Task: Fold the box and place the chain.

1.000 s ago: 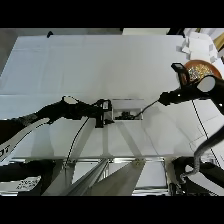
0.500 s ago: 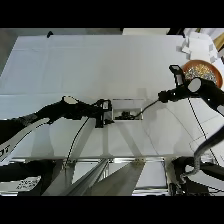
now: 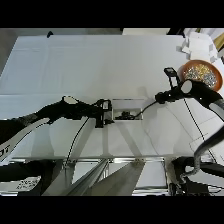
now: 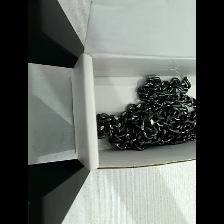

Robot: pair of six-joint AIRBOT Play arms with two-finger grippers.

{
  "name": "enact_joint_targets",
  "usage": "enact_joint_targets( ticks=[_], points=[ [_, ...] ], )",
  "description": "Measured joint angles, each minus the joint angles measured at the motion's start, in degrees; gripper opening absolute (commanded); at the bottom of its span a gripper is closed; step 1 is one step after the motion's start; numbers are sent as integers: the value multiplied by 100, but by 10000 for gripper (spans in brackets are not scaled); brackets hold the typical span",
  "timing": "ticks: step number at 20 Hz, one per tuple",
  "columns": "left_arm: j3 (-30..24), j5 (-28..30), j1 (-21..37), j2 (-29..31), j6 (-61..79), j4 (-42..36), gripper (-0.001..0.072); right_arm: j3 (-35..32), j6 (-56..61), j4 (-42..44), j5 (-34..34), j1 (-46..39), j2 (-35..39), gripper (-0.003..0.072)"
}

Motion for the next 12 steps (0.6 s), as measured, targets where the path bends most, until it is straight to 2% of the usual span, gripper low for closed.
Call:
enact_joint_targets(
  ticks=[3,4,5,6,12],
  points=[
    [0,0,0,0,0,0,150,0,212,-275,-46,111,-28,283],
    [0,0,0,0,0,0,150,0,251,-348,-48,131,-35,221],
    [0,2,0,0,2,0,150,0,273,-442,-48,146,-42,100],
    [0,0,0,0,2,0,150,0,310,-516,-44,149,-48,32],
    [0,0,0,2,0,0,150,-4,380,-586,181,186,24,13]
  ],
)
